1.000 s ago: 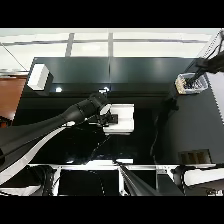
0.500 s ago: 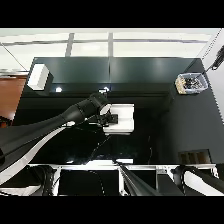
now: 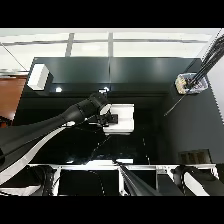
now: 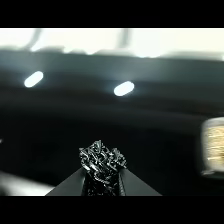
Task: Fold the box and place the chain.
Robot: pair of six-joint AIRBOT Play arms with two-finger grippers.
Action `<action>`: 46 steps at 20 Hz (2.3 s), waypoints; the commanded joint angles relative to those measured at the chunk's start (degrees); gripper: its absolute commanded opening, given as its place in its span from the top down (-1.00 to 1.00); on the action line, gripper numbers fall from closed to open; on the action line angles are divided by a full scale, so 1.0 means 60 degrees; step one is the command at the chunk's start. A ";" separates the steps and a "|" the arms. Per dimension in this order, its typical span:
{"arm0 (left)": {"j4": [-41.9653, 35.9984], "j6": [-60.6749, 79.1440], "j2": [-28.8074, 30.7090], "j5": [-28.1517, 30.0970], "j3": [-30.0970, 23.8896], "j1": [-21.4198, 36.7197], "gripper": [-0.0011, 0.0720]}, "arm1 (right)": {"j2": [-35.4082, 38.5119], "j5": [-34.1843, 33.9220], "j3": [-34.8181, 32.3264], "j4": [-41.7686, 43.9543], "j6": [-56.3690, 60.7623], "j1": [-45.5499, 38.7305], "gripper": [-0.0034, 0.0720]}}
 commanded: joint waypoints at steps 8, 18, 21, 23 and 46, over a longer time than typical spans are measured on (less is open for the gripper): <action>0.0004 0.0004 -0.0004 0.0000 -0.0007 0.0004 0.89 | 0.0186 0.0372 -0.4124 0.3260 -0.1526 0.2200 0.89; 0.0004 0.0004 -0.0004 0.0007 -0.0007 0.0004 0.89 | -0.1027 -0.2415 -0.6196 0.4120 -0.1752 0.4000 0.90; 0.0004 0.0000 -0.0004 0.0007 -0.0007 0.0004 0.89 | -0.1341 -0.2736 -0.6597 0.3752 -0.1727 0.3996 0.89; 0.0004 0.0004 -0.0004 0.0000 -0.0007 0.0004 0.89 | -0.1504 -0.2765 -0.7063 0.3679 -0.1701 0.3996 0.88; 0.0004 0.0004 -0.0015 -0.0011 -0.0007 0.0011 0.89 | -0.1942 -0.6867 -1.0116 0.2473 -1.2367 0.3807 -1.00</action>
